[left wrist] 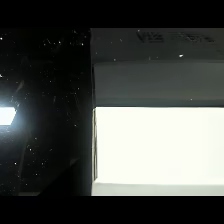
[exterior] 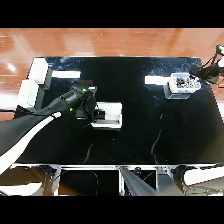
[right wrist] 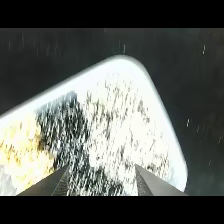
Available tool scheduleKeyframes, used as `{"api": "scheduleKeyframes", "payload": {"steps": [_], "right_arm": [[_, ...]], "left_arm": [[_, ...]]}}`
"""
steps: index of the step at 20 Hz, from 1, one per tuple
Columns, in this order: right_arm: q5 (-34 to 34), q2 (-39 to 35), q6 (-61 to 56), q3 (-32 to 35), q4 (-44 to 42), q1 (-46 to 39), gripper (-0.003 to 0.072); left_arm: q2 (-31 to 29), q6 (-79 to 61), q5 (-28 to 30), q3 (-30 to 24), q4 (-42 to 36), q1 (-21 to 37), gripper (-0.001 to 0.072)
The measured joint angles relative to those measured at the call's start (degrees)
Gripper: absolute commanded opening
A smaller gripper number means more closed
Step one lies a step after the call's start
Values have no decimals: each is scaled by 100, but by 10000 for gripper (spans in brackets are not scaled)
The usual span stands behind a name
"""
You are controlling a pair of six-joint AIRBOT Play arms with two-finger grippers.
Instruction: Fold the box and place the chain.
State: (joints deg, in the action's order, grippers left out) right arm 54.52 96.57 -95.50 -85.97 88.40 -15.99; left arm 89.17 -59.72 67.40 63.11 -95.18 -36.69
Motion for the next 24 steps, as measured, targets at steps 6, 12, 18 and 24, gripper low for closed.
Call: {"api": "scheduleKeyframes", "payload": {"steps": [6,12,18,24], "right_arm": [[-146,417,103,-262,275,-57,507],[-278,688,127,-304,337,-66,506],[-376,815,197,-308,367,-66,416],[-345,855,297,-308,367,-72,12]], "left_arm": [[0,-2,-35,20,-2,0,25],[7,-7,-227,87,-48,0,25],[4,-7,-203,107,-13,0,25],[4,-7,-199,107,-2,0,25]]}}
